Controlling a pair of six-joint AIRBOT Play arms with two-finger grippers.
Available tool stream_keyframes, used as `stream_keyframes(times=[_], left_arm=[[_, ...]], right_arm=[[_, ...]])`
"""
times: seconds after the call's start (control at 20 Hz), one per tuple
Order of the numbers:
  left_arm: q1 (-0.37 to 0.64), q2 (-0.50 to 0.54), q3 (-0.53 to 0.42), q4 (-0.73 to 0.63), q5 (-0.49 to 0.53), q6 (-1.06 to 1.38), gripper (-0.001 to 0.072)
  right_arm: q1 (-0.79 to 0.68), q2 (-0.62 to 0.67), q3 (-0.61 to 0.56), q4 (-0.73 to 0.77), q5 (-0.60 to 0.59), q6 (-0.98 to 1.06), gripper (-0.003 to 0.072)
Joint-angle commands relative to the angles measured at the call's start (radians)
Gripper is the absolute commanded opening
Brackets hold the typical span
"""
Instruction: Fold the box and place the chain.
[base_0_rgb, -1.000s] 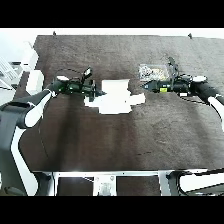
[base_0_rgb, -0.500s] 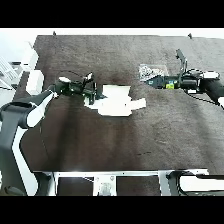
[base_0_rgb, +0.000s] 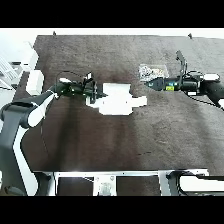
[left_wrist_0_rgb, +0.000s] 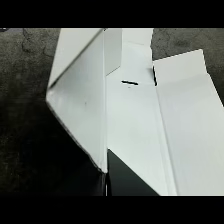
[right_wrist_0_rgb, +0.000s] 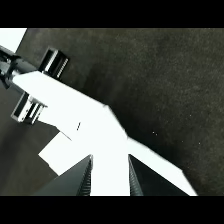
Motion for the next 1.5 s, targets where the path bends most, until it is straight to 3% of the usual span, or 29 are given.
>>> stream_keyframes(times=[0.0, 0.55, 0.7, 1.0, 1.2, 1.25, 1.35, 1.45], left_arm=[[0.0, -0.006, 0.0, -0.032, 0.014, 0.021, 0.0018], [0.0, -0.029, 0.001, -0.027, 0.015, 0.029, 0.0021], [0.0, -0.028, 0.001, -0.027, 0.014, 0.028, 0.0021], [0.0, -0.027, 0.001, -0.027, 0.014, 0.028, 0.0022], [0.0, -0.027, 0.001, -0.028, 0.014, 0.028, 0.0022], [0.0, -0.027, 0.001, -0.028, 0.013, 0.028, 0.0022], [0.0, -0.027, 0.001, -0.028, 0.013, 0.028, 0.0021], [0.0, -0.027, 0.001, -0.028, 0.014, 0.028, 0.0022]], right_arm=[[0.001, 0.001, -0.023, 0.017, 0.0, -0.012, 0.0274], [0.003, 0.01, -0.053, 0.018, 0.028, -0.11, 0.0264], [0.004, 0.06, -0.089, 0.005, 0.078, -0.222, 0.0264], [0.082, 0.175, -0.198, -0.072, 0.045, -0.409, 0.0268], [0.182, 0.174, -0.224, -0.318, -0.164, -0.428, 0.0493], [0.206, 0.174, -0.237, -0.343, -0.249, -0.46, 0.0522], [0.238, 0.174, -0.257, -0.354, -0.334, -0.59, 0.0659], [0.258, 0.173, -0.26, -0.354, -0.331, -0.686, 0.066]])
